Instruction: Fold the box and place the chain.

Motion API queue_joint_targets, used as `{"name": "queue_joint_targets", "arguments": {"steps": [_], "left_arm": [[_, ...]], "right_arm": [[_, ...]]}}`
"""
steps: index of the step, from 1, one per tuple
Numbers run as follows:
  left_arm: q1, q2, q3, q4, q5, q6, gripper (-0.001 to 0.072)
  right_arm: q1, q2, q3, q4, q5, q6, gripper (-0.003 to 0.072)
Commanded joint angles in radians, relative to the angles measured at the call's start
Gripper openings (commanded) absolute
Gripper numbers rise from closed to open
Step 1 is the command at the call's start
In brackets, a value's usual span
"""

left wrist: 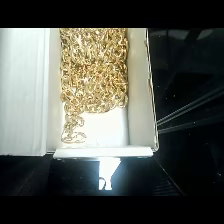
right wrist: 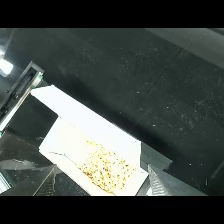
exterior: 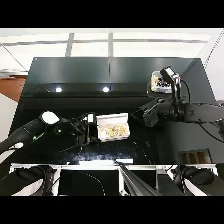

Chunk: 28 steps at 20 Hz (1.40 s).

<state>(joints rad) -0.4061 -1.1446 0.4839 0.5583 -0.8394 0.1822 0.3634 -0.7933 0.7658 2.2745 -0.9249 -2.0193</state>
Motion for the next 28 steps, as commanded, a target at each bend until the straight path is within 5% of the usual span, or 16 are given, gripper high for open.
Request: {"name": "queue_joint_targets", "arguments": {"steps": [1, 15, 18, 21, 28], "left_arm": [[-0.001, 0.0, -0.006, -0.003, 0.002, -0.011, 0.0708], [-0.073, -0.023, -0.011, -0.053, 0.13, -0.011, 0.0694], [-0.072, -0.023, -0.011, -0.048, 0.13, -0.011, 0.0517], [-0.046, -0.022, -0.01, -0.042, 0.128, -0.011, 0.0483], [-0.007, -0.022, -0.007, 0.007, 0.066, 0.005, 0.0482]], "right_arm": [[0.0, 0.0, 0.001, 0.0, 0.0, 0.0, 0.0702], [0.0, 0.0, 0.001, 0.0, 0.003, 0.001, 0.0702], [0.0, 0.0, 0.001, 0.0, 0.003, 0.001, 0.0702], [0.003, -0.012, 0.001, 0.002, 0.037, 0.022, 0.0701], [0.138, -0.278, 0.159, -0.026, 0.162, 0.008, 0.0695]]}}
